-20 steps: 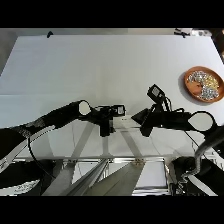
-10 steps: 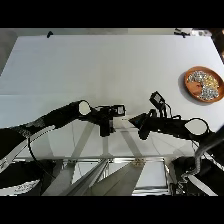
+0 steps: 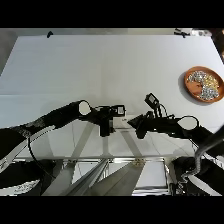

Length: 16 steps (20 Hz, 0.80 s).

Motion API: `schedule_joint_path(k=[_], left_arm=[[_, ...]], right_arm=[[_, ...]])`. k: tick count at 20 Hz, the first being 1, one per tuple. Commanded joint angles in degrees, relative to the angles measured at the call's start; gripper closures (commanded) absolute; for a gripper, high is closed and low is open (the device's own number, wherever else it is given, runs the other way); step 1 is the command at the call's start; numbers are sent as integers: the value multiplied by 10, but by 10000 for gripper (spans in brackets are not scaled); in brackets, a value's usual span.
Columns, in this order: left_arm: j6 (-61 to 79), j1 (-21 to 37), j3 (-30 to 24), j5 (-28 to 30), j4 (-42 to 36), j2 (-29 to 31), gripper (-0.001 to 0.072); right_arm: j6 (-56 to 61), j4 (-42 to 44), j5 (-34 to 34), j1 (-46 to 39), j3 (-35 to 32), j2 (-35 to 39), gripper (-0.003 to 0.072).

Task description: Fold the box and place the chain.

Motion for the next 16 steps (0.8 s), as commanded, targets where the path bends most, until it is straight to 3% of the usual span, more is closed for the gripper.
schedule_joint_path(k=[1,16], left_arm=[[-1,0,0,0,-2,0,393],[-1,0,0,0,-2,0,393]], right_arm=[[-10,-23,15,1,-1,-15,683],[5,-78,-15,1,-40,-15,682]])
